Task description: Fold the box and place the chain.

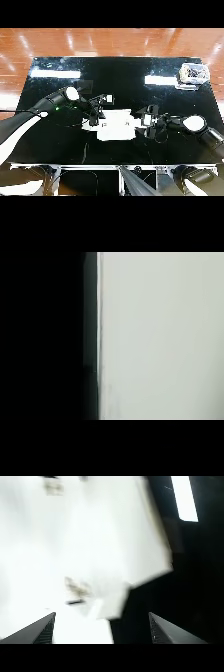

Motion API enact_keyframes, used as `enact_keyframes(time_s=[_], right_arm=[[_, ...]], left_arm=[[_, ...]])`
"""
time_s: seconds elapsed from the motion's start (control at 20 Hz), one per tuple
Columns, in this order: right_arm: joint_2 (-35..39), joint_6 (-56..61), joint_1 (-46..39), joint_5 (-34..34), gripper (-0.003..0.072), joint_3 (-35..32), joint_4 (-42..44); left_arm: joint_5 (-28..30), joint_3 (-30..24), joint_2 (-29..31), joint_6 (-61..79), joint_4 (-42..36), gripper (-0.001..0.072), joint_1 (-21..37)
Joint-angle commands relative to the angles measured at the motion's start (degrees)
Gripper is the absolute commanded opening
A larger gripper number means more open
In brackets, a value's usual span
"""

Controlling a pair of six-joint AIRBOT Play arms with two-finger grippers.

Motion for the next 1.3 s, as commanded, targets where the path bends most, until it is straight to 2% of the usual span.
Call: enact_keyframes(time_s=[0.0,0.1,0.25,0.35,0.6,0.75,1.0,1.25], right_arm=[[-0.1,-1.5,1.9,4.1,0.0712,-1.3,1.9],[-0.1,0.9,3.0,4.3,0.0713,-2.6,1.6],[-0.1,4.4,3.6,8.5,0.0712,-4.5,-0.2],[-0.1,4.4,4.0,5.7,0.0712,-6.6,-3.2],[-0.3,2.9,4.0,-2.0,0.0712,-8.7,-2.9],[-3.0,-2.3,5.9,-4.1,0.0712,-8.7,1.4],[-6.2,-6.0,13.6,-16.5,0.0711,-8.7,10.7],[-6.2,-5.9,13.9,-17.0,0.0711,-8.0,11.3]], left_arm=[[0.1,0.0,0.0,0.0,0.2,0.0020,0.0],[0.3,0.0,0.0,0.0,0.2,0.0020,0.0],[0.2,0.0,0.0,0.0,0.2,0.0020,0.0],[0.2,0.0,0.0,-0.2,0.2,0.0020,0.0],[0.1,0.0,0.0,-1.5,0.2,0.0020,0.0],[0.1,0.0,0.0,-1.5,0.2,0.0020,0.0],[0.1,0.0,0.0,-1.5,0.2,0.0020,0.0],[-0.3,0.0,0.0,-1.5,0.2,0.0020,0.0]])
